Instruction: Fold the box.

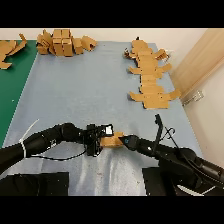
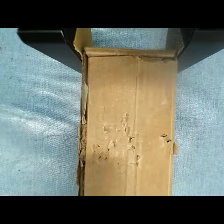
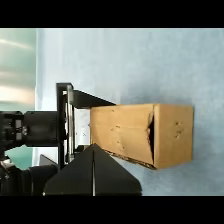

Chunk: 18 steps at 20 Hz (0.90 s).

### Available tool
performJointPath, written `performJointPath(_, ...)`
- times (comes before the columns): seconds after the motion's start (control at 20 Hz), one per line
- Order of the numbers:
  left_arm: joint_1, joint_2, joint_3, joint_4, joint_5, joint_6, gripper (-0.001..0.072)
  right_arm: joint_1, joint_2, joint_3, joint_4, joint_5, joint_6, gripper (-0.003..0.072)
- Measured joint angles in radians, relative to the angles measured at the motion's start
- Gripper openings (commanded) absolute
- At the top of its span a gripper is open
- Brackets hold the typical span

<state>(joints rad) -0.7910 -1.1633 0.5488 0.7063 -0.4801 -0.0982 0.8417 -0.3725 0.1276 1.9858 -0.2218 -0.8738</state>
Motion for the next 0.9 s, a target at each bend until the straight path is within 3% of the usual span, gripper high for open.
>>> performJointPath(0.3,0.000,0.000,0.000,0.000,0.000,0.000,0.0562,-0.194,0.108,0.072,-0.191,-0.210,0.014,0.0002)
performJointPath(0.9,0.000,0.000,0.000,-0.037,0.097,-0.010,0.0562,-0.285,0.128,0.118,-0.241,-0.265,0.092,0.0002)
